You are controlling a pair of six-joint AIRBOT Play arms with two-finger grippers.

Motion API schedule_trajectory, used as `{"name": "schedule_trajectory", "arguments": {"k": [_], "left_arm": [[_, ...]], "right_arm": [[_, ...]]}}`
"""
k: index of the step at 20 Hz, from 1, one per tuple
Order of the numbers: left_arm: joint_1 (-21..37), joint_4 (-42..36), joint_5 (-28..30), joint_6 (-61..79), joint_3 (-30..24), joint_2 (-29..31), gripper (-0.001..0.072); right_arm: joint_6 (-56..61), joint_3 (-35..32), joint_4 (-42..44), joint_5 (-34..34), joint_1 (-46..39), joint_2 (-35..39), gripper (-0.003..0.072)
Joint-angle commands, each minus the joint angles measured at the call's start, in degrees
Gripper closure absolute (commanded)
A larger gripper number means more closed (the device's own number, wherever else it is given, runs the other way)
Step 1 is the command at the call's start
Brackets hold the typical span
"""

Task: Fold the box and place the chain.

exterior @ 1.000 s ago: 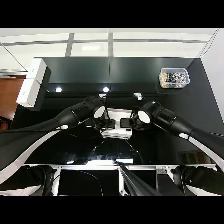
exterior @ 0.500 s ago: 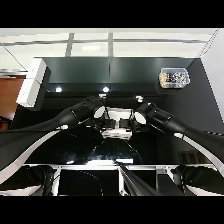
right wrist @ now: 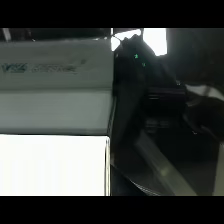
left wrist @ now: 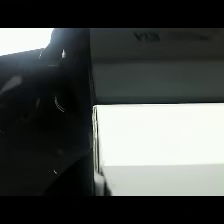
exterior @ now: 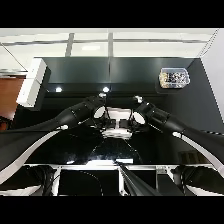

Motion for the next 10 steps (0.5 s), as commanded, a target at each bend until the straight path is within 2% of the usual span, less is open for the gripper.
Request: {"name": "schedule_trajectory", "arguments": {"k": [1,2,3,4,10], "left_arm": [[0.04,0.13,0.13,-0.07,0.02,-0.02,0.0681],[0.04,0.13,0.15,-0.07,0.02,-0.02,0.0682],[0.04,0.13,0.15,-0.07,0.02,-0.02,0.0681],[0.04,0.15,0.15,-0.07,0.02,-0.02,0.0682],[0.04,0.15,0.20,-0.07,0.02,-0.02,0.0682]], "right_arm": [[0.11,0.04,0.04,-0.13,0.33,0.02,0.0669],[0.11,0.04,0.20,-0.17,0.31,0.02,0.0648],[0.11,0.04,0.50,-0.22,0.31,0.04,0.0435],[0.09,0.07,0.63,-0.17,0.24,0.13,0.0335],[-3.85,0.20,0.63,1.09,0.09,5.44,0.0335]]}}
